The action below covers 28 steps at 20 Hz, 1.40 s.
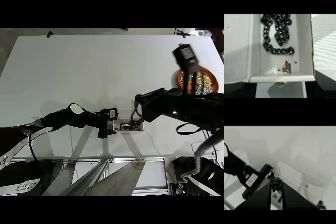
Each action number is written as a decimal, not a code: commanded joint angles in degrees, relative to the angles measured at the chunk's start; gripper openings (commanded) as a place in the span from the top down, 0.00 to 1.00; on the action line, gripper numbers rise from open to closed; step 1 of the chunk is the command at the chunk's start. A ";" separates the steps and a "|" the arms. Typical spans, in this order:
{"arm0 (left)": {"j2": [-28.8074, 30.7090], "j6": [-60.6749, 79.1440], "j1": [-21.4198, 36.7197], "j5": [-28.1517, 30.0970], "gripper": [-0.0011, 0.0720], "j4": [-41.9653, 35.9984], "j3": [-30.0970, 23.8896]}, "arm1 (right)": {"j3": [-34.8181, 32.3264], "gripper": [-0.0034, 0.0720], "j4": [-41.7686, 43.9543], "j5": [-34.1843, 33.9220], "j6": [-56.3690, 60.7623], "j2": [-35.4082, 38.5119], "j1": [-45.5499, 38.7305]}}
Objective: Fold the box and place the chain.
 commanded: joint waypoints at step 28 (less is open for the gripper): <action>0.04 0.02 0.02 0.02 0.51 0.02 0.00 | -8.85 0.89 6.49 22.99 -38.27 -5.03 -12.50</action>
